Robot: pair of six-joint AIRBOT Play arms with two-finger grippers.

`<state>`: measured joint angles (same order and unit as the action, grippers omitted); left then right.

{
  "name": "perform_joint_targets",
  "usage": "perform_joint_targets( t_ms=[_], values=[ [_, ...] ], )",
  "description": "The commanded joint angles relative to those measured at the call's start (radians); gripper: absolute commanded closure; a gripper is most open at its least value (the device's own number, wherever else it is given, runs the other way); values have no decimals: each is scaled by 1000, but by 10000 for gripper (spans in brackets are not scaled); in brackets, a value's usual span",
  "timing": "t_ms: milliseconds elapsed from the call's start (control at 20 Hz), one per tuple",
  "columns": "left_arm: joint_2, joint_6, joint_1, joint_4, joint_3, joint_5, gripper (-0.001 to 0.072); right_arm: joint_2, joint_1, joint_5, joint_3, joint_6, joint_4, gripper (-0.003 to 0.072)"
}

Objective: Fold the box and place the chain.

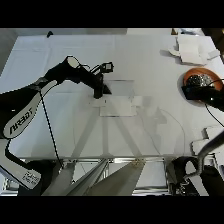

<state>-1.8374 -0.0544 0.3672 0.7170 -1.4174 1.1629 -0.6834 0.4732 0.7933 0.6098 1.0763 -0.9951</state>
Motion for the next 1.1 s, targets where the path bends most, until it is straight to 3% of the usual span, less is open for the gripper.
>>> perform_joint_targets(
  t_ms=[0, 1050],
  values=[
    [-23, 9, 4, -1, 0, -7, 703, -1, 1, -1, 0, 0, 0, 157],
    [-74, 5, 6, -2, 0, -7, 699, -1, 0, 0, 0, -3, 6, 156]
  ],
)
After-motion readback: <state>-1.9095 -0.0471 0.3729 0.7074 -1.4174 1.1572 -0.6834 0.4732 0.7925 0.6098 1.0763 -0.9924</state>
